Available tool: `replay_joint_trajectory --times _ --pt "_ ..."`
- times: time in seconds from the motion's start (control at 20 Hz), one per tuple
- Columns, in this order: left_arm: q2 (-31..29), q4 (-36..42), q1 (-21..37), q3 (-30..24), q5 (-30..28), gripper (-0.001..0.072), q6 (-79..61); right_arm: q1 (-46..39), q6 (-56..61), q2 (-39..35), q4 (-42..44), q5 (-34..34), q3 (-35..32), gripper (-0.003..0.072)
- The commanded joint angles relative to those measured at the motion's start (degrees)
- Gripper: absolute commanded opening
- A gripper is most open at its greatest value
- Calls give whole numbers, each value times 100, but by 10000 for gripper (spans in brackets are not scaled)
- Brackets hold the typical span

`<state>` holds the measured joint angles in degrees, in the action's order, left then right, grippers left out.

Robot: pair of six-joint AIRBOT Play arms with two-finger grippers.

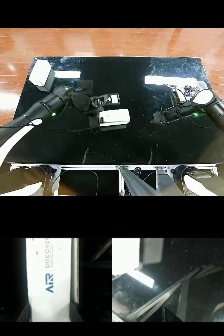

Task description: Fold the box and place the chain.

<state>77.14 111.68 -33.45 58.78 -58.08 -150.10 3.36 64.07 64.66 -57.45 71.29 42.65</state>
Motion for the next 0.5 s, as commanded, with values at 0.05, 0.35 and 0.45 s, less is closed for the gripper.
replay_joint_trajectory --times 0.05,0.35,0.45 --pt "-289 -378 667 328 -837 18 870 -4 -26 -4 -24 -7 0 39" --pt "-404 -393 3259 284 -2232 18 1327 -4 -114 -4 -24 -129 0 39" --pt "-404 -404 4295 280 -2341 18 1467 -4 -197 -4 -24 -173 0 39"
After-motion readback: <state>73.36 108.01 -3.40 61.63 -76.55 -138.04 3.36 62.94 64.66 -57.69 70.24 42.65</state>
